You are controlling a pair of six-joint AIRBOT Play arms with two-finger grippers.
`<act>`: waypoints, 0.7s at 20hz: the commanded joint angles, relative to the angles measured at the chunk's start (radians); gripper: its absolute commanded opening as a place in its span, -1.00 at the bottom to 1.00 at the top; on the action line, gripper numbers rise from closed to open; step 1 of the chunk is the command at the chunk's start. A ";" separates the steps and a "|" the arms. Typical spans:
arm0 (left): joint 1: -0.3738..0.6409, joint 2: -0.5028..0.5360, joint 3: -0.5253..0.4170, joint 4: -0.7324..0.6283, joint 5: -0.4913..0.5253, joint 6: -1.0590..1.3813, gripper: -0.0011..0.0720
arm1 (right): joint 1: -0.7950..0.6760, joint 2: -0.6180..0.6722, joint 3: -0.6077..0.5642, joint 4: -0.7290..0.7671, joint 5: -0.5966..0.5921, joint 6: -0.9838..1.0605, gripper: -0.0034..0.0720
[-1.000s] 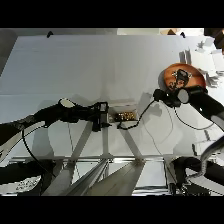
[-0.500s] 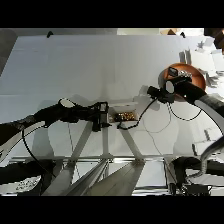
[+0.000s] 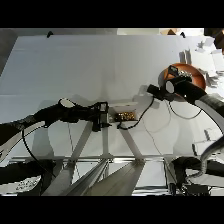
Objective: Fold the box and place the chain.
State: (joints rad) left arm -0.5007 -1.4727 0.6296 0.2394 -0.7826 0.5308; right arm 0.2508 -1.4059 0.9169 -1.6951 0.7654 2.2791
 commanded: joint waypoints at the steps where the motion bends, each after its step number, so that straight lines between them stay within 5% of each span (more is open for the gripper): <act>1: 0.000 0.001 0.000 0.000 0.000 0.000 -0.39 | 0.003 0.125 0.001 -0.048 0.021 -0.129 -0.85; 9: 0.000 0.000 0.000 0.000 0.000 0.000 -0.39 | 0.134 0.507 0.000 -0.042 0.193 -0.398 -0.85; 14: 0.001 0.001 0.000 0.000 0.000 0.000 -0.39 | 0.204 0.589 0.000 0.049 0.408 -0.571 -0.85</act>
